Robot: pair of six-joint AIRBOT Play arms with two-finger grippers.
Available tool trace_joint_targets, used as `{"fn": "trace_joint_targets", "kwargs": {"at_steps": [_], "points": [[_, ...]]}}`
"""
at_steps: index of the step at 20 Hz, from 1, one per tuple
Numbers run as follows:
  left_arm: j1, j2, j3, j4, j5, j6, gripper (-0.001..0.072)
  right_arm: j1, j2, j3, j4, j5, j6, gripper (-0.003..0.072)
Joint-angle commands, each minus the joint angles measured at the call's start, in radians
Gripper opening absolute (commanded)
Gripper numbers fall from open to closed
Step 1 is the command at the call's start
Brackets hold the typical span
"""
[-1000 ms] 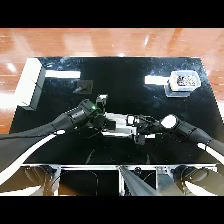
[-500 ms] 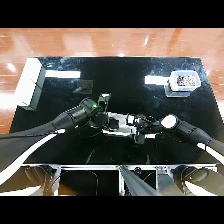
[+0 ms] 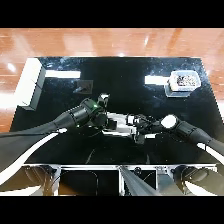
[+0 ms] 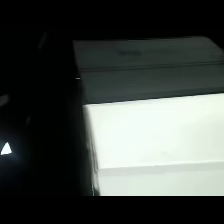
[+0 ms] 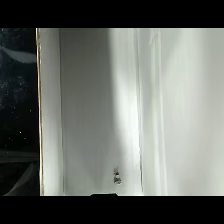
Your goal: Fold the box and place the chain.
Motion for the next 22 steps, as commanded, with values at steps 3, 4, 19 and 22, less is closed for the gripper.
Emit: {"fn": "trace_joint_targets", "kwargs": {"at_steps": [3, 4, 19, 22], "points": [[-0.001, -0.005, 0.001, -0.013, -0.014, 0.035, 0.0024, 0.0, 0.0, 0.0, -0.001, -0.001, -0.004, 0.0488], [-0.001, -0.005, 0.001, -0.013, -0.014, 0.035, 0.0024, 0.0, -0.001, 0.0, -0.001, -0.001, -0.004, 0.0489], [0.094, 0.086, -0.023, 0.189, 0.159, -0.016, 0.0024, -0.031, 0.194, 0.0, -0.074, 0.071, 0.166, 0.0709], [0.103, 0.121, -0.103, 0.163, 0.128, -0.031, 0.0025, -0.031, 0.214, 0.0, -0.073, 0.072, 0.19, 0.0709]]}}
